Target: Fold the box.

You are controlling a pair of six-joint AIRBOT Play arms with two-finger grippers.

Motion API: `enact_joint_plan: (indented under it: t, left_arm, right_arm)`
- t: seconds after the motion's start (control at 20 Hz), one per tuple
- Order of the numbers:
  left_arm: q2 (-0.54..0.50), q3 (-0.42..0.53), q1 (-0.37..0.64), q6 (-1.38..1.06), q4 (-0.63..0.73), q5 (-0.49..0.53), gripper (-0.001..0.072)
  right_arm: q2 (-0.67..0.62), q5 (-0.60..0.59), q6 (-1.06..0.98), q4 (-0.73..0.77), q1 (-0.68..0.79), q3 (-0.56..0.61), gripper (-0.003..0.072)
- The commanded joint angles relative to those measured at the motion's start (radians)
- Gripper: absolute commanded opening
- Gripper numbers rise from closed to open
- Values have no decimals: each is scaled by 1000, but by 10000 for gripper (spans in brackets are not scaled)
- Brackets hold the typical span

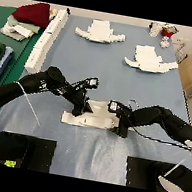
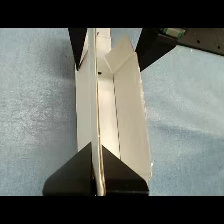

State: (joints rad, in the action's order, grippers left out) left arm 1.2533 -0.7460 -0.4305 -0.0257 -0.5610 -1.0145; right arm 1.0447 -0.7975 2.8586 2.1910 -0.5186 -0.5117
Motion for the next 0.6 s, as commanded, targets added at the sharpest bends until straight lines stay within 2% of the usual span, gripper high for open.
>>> enact_joint_plan:
  t: [0.0,0.15,0.2,0.3,0.35,0.55]
  left_arm:
    - [0,0,0,0,0,1,13]
    - [0,0,0,0,0,1,13]
    - [0,0,0,0,0,1,13]
    - [0,0,0,0,0,1,13]
    - [0,0,0,0,0,1,13]
    - [0,0,0,0,0,1,13]
  right_arm:
    - [0,-5,15,46,-1,27,692]
    - [-1,4,45,51,-1,28,692]
    - [-1,2,58,51,-1,28,635]
    - [-1,4,57,50,-1,28,617]
    - [-1,5,57,50,-1,28,556]
    - [-1,16,58,50,-1,29,547]
